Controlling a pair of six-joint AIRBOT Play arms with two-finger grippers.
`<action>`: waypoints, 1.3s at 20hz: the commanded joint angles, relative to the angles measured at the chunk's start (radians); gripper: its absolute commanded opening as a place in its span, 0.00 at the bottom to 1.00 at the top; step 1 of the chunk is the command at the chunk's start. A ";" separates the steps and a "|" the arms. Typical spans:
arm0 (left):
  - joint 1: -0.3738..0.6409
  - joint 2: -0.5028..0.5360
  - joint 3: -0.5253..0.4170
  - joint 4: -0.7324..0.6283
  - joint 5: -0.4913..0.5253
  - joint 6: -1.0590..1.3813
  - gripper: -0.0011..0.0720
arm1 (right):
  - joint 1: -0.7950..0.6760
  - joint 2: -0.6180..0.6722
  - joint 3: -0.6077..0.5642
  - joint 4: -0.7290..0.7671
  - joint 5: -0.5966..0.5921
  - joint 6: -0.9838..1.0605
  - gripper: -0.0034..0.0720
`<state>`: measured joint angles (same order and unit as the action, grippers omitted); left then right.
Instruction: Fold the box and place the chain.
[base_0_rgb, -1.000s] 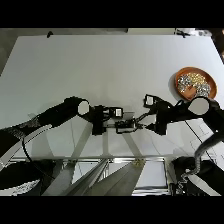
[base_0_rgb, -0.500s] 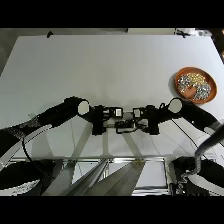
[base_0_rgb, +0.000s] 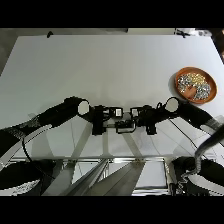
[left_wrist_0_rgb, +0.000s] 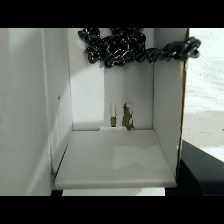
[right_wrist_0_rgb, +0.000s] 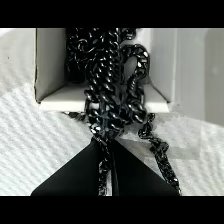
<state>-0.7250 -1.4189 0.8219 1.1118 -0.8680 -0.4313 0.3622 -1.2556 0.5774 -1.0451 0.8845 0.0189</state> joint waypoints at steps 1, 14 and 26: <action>0.000 0.000 0.000 0.000 0.000 0.000 0.30 | 0.001 0.015 0.000 -0.051 0.048 0.039 0.07; 0.000 0.000 0.000 0.000 0.000 0.000 0.30 | 0.001 0.483 0.002 -0.058 0.023 0.243 0.07; 0.000 0.000 0.000 0.000 0.000 0.000 0.30 | 0.001 0.606 0.081 0.406 0.043 0.261 0.07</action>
